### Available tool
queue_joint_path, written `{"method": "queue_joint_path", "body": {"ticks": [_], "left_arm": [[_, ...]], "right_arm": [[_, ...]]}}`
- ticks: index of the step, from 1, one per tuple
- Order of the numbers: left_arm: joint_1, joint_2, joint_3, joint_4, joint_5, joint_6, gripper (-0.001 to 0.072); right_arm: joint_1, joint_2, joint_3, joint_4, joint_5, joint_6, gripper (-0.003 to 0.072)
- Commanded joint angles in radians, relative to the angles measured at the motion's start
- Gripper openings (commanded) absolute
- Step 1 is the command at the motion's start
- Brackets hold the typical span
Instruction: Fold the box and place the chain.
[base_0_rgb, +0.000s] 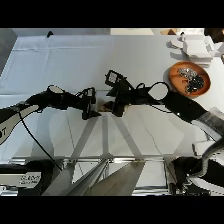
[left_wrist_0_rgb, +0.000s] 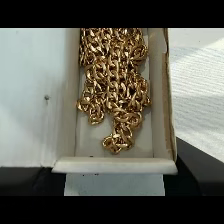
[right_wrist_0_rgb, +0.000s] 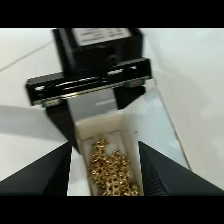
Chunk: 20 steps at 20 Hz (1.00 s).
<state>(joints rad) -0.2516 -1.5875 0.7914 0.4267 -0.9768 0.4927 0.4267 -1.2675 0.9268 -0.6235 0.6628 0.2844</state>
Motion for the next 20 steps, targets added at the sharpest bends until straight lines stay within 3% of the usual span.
{"method": "queue_joint_path", "body": {"ticks": [1,5,11,16,20], "left_arm": [[0.000,0.000,0.000,0.000,0.000,0.000,0.0275],[0.000,0.000,0.000,0.000,0.000,0.000,0.0275],[0.000,0.000,0.000,0.000,0.000,0.000,0.0275],[0.000,0.000,0.000,0.000,0.000,0.000,0.0275],[0.000,0.000,0.000,0.000,0.000,0.000,0.0275]], "right_arm": [[-0.042,0.050,0.000,-0.029,0.134,0.003,0.0454],[-0.196,0.159,-0.062,-0.056,0.212,-0.023,0.0454],[-0.342,0.092,-0.145,-0.139,0.264,-0.038,0.0455],[-0.372,-0.091,-0.145,-0.103,0.264,-0.345,0.0458],[-0.375,-0.196,-0.145,0.022,0.259,-0.653,0.0458]]}}
